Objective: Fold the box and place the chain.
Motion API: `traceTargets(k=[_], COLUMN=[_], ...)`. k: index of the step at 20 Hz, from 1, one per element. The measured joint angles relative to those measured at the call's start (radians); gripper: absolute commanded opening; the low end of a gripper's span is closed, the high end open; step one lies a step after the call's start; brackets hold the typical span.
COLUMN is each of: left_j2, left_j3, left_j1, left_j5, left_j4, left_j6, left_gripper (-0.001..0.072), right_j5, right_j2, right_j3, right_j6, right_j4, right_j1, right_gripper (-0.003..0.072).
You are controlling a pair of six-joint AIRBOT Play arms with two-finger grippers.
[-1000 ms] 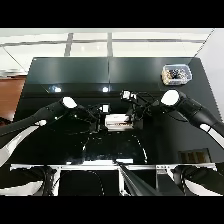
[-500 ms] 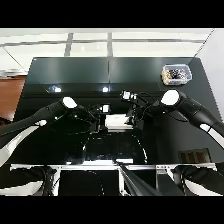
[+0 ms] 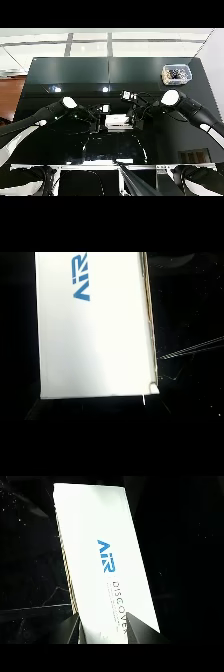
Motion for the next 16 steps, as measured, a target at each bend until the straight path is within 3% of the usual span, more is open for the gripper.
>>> traceTargets(k=[16], left_j2=[0.000], left_j3=[0.000], left_j1=[0.000], left_j5=[0.001], left_j4=[0.000], left_j6=[0.000], left_gripper=[0.0367], right_j5=[-0.031], right_j2=[-0.002], right_j3=[-0.054], right_j6=[0.018], right_j4=[0.008], right_j1=[0.000], right_gripper=[0.0307])
